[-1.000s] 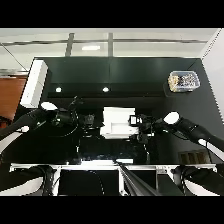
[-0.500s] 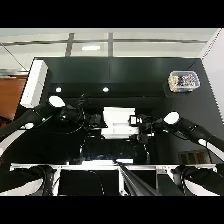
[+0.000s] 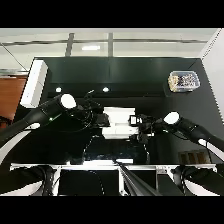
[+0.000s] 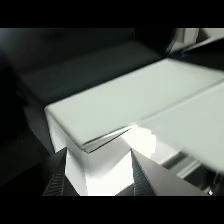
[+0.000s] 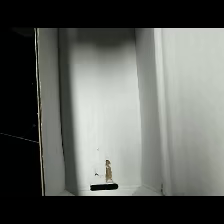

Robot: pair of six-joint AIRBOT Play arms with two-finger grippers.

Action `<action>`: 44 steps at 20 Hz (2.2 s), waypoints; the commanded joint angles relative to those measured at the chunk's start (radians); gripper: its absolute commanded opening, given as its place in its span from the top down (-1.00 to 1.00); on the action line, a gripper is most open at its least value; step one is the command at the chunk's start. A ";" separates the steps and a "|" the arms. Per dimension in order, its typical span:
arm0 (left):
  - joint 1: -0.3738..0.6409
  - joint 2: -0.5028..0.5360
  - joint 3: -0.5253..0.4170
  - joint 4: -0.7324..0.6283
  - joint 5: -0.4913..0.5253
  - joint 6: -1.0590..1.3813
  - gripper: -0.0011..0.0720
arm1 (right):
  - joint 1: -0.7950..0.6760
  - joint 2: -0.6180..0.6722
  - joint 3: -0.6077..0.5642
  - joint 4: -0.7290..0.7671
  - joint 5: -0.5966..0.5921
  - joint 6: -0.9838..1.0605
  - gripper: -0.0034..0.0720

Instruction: Fold the box and place the chain.

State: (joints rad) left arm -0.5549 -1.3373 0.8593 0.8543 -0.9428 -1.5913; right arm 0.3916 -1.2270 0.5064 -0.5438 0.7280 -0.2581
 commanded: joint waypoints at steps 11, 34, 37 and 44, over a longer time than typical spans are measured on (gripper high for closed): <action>-0.077 0.001 0.021 0.213 0.021 -0.266 -0.29 | 0.001 0.000 0.000 0.001 0.000 0.001 -0.25; -0.324 -0.144 0.208 0.683 -0.180 -0.697 -0.29 | 0.002 0.000 0.000 0.001 -0.008 0.007 -0.25; -0.328 -0.152 0.209 0.685 -0.200 -0.734 -0.29 | 0.002 0.000 0.000 0.001 -0.008 0.007 -0.25; -0.328 -0.152 0.209 0.677 -0.156 -0.747 0.17 | 0.002 0.000 0.000 0.001 -0.007 0.007 -0.25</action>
State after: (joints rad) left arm -0.8822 -1.4876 1.0676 1.5333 -1.1187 -2.3299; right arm 0.3920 -1.2270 0.5064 -0.5423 0.7200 -0.2504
